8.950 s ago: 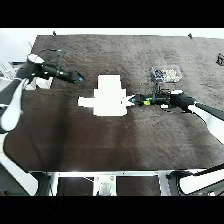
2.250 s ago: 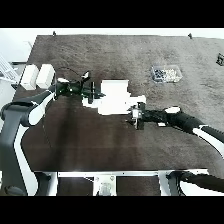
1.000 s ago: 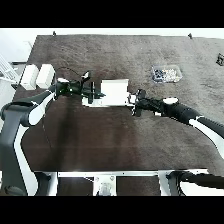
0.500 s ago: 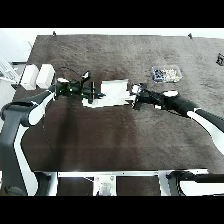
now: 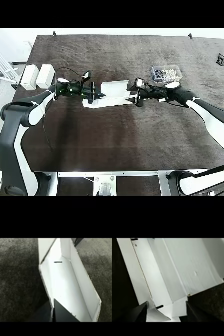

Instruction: Fold the box and place the chain.

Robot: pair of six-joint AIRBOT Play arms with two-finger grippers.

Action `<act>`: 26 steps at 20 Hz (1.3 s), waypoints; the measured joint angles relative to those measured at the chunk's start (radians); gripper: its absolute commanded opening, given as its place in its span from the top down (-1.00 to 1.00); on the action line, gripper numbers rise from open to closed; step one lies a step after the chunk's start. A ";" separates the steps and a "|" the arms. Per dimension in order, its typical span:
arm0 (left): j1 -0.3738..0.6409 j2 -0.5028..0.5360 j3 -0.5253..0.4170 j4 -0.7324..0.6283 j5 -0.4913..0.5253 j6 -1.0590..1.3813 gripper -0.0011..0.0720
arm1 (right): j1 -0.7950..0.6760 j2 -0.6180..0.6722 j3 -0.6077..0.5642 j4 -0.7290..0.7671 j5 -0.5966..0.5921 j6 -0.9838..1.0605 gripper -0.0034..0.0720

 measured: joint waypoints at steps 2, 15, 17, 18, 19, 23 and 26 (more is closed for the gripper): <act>0.000 0.000 0.000 0.000 0.000 0.000 0.91 | -0.016 -0.017 0.031 -0.032 0.034 0.024 -0.63; 0.001 0.000 0.000 0.002 -0.001 0.001 0.91 | -0.044 -0.096 0.153 -0.079 0.201 0.074 -0.63; 0.001 0.000 0.000 0.002 -0.001 0.001 0.91 | -0.044 -0.101 0.156 -0.080 0.216 0.077 -0.63; 0.001 0.000 0.000 0.002 -0.001 0.001 0.91 | -0.044 -0.103 0.157 -0.079 0.222 0.079 -0.63; 0.001 0.000 0.000 0.002 -0.001 0.001 0.91 | -0.044 -0.108 0.158 -0.079 0.228 0.080 -0.63; -0.001 0.000 0.000 0.001 -0.002 0.001 0.91 | -0.043 -0.133 0.169 -0.074 0.250 0.083 -0.63; 0.000 0.000 0.000 0.001 -0.002 0.000 0.91 | -0.044 -0.154 0.188 -0.072 0.275 0.084 -0.63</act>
